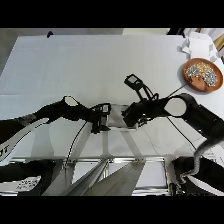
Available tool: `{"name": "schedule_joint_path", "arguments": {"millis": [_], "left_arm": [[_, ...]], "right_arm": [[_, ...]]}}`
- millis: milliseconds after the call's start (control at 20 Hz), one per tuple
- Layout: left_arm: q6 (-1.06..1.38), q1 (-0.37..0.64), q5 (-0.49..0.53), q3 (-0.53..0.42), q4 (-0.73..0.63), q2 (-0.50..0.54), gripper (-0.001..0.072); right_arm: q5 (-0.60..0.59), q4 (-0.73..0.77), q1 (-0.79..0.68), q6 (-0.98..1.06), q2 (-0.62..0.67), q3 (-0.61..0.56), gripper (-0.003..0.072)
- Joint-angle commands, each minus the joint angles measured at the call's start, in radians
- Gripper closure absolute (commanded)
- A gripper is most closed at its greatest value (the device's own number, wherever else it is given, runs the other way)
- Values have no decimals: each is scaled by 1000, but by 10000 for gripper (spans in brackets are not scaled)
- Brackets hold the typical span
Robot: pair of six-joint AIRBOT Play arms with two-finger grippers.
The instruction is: Fold the box and place the chain.
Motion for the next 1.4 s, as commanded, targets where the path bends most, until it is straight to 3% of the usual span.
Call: {"name": "schedule_joint_path", "arguments": {"millis": [0,400,1200,1250,1350], "left_arm": [[0,1,0,1,0,1,502],[0,1,0,1,0,1,502],[0,1,0,1,0,1,502],[0,1,0,1,0,1,502],[0,1,0,1,0,1,502]], "right_arm": [[-91,-1,63,0,-96,-6,665],[-153,-1,150,28,-194,-6,665],[-146,-9,161,76,-158,-6,662],[-146,-9,161,76,-158,-6,633],[-143,-9,161,76,-157,-6,465]]}}
